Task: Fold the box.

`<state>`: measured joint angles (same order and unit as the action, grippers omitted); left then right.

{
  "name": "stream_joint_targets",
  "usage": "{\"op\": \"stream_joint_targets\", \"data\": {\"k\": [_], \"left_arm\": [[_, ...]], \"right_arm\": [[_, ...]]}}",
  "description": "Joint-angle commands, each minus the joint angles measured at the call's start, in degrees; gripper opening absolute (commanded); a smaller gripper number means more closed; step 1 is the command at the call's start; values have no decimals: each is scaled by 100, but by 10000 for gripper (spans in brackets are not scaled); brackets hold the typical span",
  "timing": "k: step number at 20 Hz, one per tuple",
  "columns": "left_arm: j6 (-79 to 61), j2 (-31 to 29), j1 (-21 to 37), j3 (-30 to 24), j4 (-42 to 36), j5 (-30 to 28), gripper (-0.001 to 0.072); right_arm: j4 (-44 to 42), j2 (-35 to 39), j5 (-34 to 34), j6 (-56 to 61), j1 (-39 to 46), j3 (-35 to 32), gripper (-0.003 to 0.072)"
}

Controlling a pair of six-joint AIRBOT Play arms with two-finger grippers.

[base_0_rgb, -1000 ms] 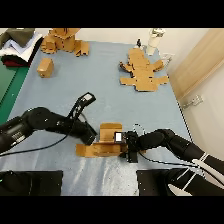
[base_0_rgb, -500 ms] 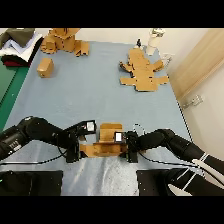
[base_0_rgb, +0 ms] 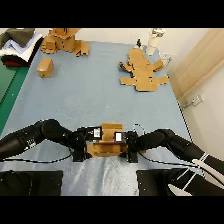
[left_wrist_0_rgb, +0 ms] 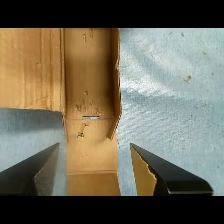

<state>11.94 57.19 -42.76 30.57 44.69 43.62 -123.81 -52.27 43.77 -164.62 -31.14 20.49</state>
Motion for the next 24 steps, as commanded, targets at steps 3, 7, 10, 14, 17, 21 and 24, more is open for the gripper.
{"op": "stream_joint_targets", "data": {"k": [3, 7, 10, 14, 17, 21, 24], "left_arm": [[-114, 278, -15, -2, -417, -155, 693], [-358, 380, -153, -4, -608, -267, 417], [-363, 389, -153, -4, -597, -321, 340], [-448, 389, -155, -4, -599, -334, 113], [-553, 389, -179, -4, -599, -527, 113], [-560, 389, -389, -9, -616, -815, 113], [-560, 389, -564, -9, -616, -1095, 104]], "right_arm": [[0, -4, 0, 2, 2, 0, 449], [0, -4, 0, 0, 2, 0, 448], [0, -4, 0, 2, 2, 0, 448], [0, -4, 0, 2, 2, 0, 448], [0, -4, 0, 2, 2, 0, 448], [0, -4, 0, 2, 2, 0, 448], [0, -4, 0, 2, 2, 0, 448]]}}
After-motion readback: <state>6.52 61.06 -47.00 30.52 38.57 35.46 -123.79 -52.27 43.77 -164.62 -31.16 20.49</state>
